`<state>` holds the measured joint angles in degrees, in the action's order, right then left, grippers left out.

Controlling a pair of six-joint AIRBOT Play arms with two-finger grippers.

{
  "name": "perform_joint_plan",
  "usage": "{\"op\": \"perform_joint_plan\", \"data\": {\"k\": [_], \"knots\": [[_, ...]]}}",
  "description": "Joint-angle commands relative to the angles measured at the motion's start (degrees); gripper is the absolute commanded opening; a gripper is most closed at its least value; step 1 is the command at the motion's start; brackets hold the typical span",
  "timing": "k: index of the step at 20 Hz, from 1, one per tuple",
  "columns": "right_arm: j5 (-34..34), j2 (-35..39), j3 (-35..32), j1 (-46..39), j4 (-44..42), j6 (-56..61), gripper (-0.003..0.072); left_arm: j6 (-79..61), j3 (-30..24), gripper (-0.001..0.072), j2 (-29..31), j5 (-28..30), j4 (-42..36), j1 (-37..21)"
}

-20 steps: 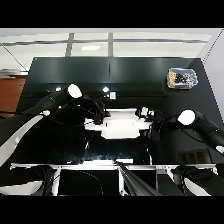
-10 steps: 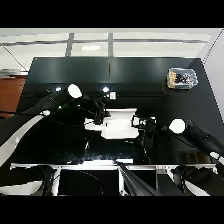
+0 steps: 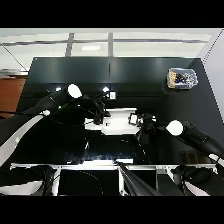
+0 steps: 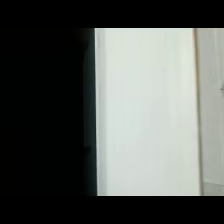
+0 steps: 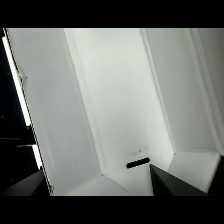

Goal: Fold the box and place the chain.

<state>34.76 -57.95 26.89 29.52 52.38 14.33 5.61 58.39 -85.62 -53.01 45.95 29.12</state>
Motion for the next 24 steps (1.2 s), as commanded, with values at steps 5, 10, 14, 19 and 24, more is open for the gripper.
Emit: {"op": "perform_joint_plan", "data": {"k": [5, 10, 14, 19, 24], "knots": [[-5.9, 3.0, 1.0, 0.1, 0.6, -0.2, 0.0699, 0.0, 0.0, 0.0032, 0.0, -0.1, 0.0, 0.0], [-7.8, 3.0, 1.0, -1.4, 1.4, -0.2, 0.07, 0.0, 0.0, 0.0032, 0.0, -0.1, 0.0, 0.0], [-7.4, 3.0, 1.0, -2.9, 1.6, -0.5, 0.0699, 0.0, 0.0, 0.0032, 0.0, -0.1, 0.0, 0.0], [-5.1, 3.0, 1.0, -2.9, 1.4, -2.0, 0.0699, 0.0, 0.0, 0.0032, 0.0, -0.1, 0.0, 0.0], [-5.0, 3.0, 1.0, -2.9, -0.8, -2.3, 0.0699, 0.0, 0.0, 0.0032, 0.0, -0.1, 0.0, 0.0]]}}
